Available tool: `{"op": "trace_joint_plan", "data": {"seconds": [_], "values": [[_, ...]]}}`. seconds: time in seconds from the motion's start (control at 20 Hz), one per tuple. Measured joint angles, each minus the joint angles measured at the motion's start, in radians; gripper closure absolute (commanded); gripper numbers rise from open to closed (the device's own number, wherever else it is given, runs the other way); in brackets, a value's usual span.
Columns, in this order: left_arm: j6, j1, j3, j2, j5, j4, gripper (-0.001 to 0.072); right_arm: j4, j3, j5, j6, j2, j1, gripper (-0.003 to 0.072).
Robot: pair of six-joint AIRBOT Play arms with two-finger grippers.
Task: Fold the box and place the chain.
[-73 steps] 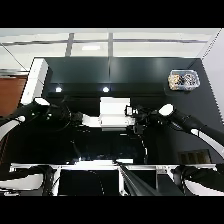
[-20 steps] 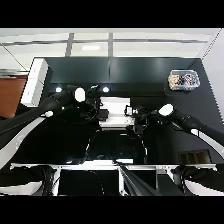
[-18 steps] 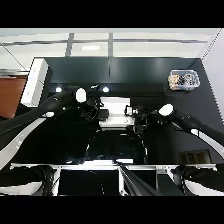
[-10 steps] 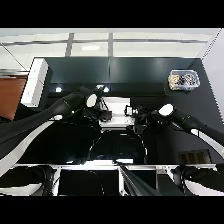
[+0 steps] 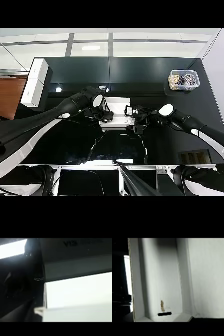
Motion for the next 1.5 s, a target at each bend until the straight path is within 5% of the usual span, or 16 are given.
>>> {"op": "trace_joint_plan", "data": {"seconds": [0.1, 0.35, 0.55, 0.6, 0.7, 0.75, 1.05, 1.1, 1.3, 1.4, 1.45, 1.5], "values": [[-0.001, -0.001, 0.004, -0.002, -0.006, 0.0, 0.0525, 0.0, 0.0, 0.0, 0.0, 0.0, 0.0, 0.0559], [-0.008, -0.004, 0.007, -0.004, -0.005, -0.023, 0.0652, 0.0, 0.0, 0.002, 0.001, 0.0, 0.0, 0.0559], [-0.016, -0.008, 0.008, -0.004, 0.01, -0.03, 0.0661, 0.0, 0.0, 0.004, 0.001, 0.0, 0.0, 0.0559], [-0.018, -0.008, 0.008, -0.004, 0.01, -0.031, 0.057, -0.001, 0.0, 0.004, 0.001, 0.0, 0.0, 0.0559], [-0.016, -0.011, 0.008, -0.004, 0.011, -0.05, 0.0266, -0.001, 0.0, 0.002, -0.002, 0.0, 0.0, 0.0559], [-0.02, -0.01, 0.008, -0.004, 0.014, -0.057, 0.0203, 0.0, 0.0, -0.002, -0.001, 0.0, 0.0, 0.0559], [-0.05, -0.008, 0.008, -0.004, -0.001, -0.05, 0.0208, 0.0, 0.0, -0.002, 0.0, 0.0, 0.0, 0.0559], [-0.059, -0.007, 0.008, -0.004, -0.005, -0.047, 0.0226, 0.0, 0.0, -0.002, 0.0, 0.0, 0.0, 0.0559], [-0.095, -0.003, 0.008, -0.004, -0.025, -0.029, 0.0686, 0.0, 0.0, -0.001, 0.0, 0.0, 0.0, 0.0558], [-0.104, -0.003, 0.008, -0.004, -0.029, -0.027, 0.0687, 0.0, 0.0, -0.001, 0.001, 0.0, 0.0, 0.0557], [-0.104, -0.003, 0.008, -0.004, -0.028, -0.026, 0.0687, 0.0, 0.0, -0.001, 0.001, 0.0, 0.0, 0.0489], [-0.105, -0.003, 0.008, -0.004, -0.028, -0.026, 0.0687, 0.0, 0.0, -0.001, 0.001, 0.0, 0.0, 0.0308]]}}
